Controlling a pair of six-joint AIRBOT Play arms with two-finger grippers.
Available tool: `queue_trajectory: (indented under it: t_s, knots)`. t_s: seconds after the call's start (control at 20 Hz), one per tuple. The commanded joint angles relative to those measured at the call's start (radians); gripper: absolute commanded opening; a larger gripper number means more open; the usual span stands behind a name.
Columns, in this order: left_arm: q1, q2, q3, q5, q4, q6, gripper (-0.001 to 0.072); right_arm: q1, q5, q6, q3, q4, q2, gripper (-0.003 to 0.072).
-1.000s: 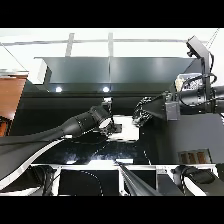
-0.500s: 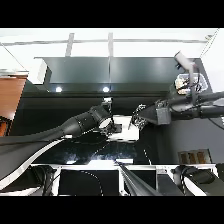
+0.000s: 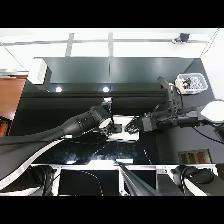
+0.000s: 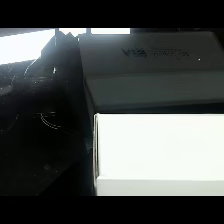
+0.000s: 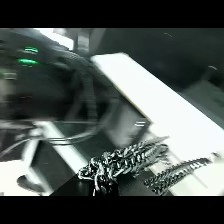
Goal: Fold the box and place the chain.
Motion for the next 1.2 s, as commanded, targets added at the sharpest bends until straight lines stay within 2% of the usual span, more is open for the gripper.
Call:
queue_trajectory:
  t_s: [0.0, 0.2, 0.3, 0.35, 0.4, 0.45, 0.6, 0.75, 0.95, 1.15]
  knots:
    - [0.000, 0.001, 0.000, 0.000, 0.000, 0.000, 0.0024, 0.021, -0.021, 0.082, -0.013, -0.143, -0.009, 0.0009]
    - [0.000, 0.001, 0.000, 0.000, 0.000, 0.000, 0.0024, 0.087, -0.134, 0.090, -0.013, -0.127, -0.061, 0.0009]
    - [0.000, 0.001, 0.000, 0.000, 0.000, 0.000, 0.0024, 0.122, -0.148, 0.105, -0.013, -0.128, -0.103, 0.0015]
    - [0.000, 0.001, 0.000, 0.000, 0.000, 0.000, 0.0024, 0.127, -0.148, 0.124, -0.013, -0.135, -0.113, 0.0094]
    - [0.000, 0.001, 0.000, 0.000, 0.000, 0.000, 0.0024, 0.124, -0.149, 0.138, -0.012, -0.140, -0.113, 0.0254]
    - [0.000, 0.001, 0.000, 0.000, 0.000, 0.000, 0.0024, 0.113, -0.139, 0.138, -0.008, -0.146, -0.111, 0.0279]
    - [0.000, 0.001, 0.000, 0.000, 0.000, 0.000, 0.0024, 0.007, 0.003, 0.137, 0.046, -0.213, -0.085, 0.0278]
    - [0.000, 0.001, 0.000, 0.000, 0.000, 0.000, 0.0024, -0.140, 0.141, 0.134, 0.101, -0.323, -0.006, 0.0277]
    - [0.000, 0.000, 0.000, 0.007, 0.000, 0.000, 0.0024, -0.287, 0.171, 0.134, 0.102, -0.426, 0.101, 0.0277]
    - [0.008, 0.001, 0.001, -0.011, -0.009, -0.001, 0.0024, -0.302, 0.161, 0.134, 0.100, -0.426, 0.105, 0.0277]
